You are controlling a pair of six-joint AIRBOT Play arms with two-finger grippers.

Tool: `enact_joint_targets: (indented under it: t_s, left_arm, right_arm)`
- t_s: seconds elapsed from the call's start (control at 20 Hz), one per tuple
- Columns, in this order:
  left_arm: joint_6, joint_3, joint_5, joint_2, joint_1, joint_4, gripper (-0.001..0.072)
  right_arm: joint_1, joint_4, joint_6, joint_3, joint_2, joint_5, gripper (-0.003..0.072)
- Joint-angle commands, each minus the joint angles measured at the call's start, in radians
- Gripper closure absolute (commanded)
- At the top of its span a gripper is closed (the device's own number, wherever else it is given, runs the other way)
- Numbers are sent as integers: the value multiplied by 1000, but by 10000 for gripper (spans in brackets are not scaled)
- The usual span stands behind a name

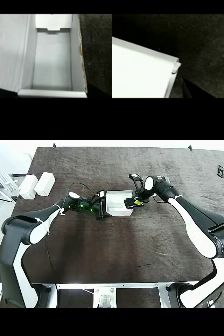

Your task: Fold the box and place the chain.

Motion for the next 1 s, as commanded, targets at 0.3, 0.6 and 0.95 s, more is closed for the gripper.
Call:
enact_joint_targets:
  t_s: [0.3, 0.6, 0.95]
  left_arm:
    - [1, 1, -2, 1, 0, 0, 239]
    - [1, 1, -3, 1, 0, 0, 238]
    - [1, 1, -3, 1, 0, 0, 238]
  right_arm:
    - [60, -126, 207, 49, -5, 10, 267]
    - [68, -126, 260, 52, -31, 62, 270]
    - [68, -153, 281, 169, -101, 149, 330]
